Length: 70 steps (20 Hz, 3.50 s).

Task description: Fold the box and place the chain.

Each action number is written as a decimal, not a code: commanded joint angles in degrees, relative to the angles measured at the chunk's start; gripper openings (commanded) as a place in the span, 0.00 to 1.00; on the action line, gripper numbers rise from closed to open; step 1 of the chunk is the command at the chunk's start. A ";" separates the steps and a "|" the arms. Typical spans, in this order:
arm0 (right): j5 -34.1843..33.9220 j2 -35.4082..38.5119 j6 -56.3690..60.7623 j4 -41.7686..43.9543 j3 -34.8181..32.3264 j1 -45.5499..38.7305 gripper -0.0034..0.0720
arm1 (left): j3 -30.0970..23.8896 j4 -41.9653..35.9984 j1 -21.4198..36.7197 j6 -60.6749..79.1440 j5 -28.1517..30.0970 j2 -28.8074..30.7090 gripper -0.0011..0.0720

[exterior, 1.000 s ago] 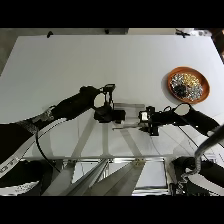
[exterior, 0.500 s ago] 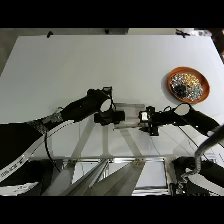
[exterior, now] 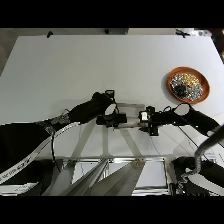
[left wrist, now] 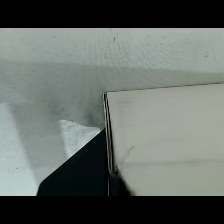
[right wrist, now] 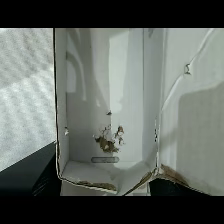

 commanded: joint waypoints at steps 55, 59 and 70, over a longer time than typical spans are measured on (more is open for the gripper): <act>0.02 -0.02 0.00 -0.04 -0.04 0.02 0.59 | -29.03 -57.33 14.86 153.83 21.20 11.61 0.99; 0.04 -0.02 0.00 -0.04 -0.04 0.02 0.59 | -29.03 -60.11 14.01 155.16 21.79 11.13 0.98; 0.04 -0.02 0.00 -0.02 -0.04 0.02 0.59 | -29.03 -65.02 11.39 158.16 26.67 9.03 0.45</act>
